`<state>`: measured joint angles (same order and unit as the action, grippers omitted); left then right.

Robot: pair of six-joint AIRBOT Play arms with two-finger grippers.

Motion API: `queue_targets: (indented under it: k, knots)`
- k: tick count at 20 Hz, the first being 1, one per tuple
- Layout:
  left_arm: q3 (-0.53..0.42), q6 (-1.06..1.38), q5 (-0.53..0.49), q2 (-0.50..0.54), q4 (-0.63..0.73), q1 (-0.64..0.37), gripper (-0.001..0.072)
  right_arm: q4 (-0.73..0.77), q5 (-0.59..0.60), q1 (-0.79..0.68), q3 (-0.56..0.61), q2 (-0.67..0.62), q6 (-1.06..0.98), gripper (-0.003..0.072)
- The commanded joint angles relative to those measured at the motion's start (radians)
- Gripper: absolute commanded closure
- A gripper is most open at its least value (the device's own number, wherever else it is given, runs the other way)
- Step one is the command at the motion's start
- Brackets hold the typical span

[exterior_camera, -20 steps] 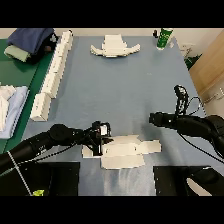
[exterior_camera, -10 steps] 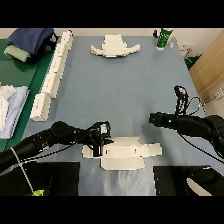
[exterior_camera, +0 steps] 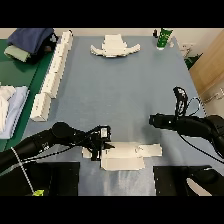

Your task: Fold the box.

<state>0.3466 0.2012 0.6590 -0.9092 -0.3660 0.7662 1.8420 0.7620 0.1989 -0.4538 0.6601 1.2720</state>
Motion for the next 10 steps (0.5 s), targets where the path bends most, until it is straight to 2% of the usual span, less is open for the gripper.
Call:
queue_targets:
  k: [1,4,6,10]
  knots:
    - [-0.001,0.000,0.005,-0.001,-0.008,-0.001,0.0695,0.029,0.141,0.026,0.000,-0.006,0.004,0.0683]
    - [-0.001,0.000,0.005,-0.001,-0.008,-0.001,0.0695,0.049,0.306,0.121,0.000,-0.042,0.012,0.0683]
    - [-0.001,0.000,0.006,-0.001,-0.008,-0.001,0.0695,0.050,0.372,0.227,0.000,-0.072,0.042,0.0683]
    - [-0.001,0.000,0.006,-0.001,-0.008,-0.001,0.0695,0.032,0.383,0.510,0.000,-0.148,0.084,0.0684]
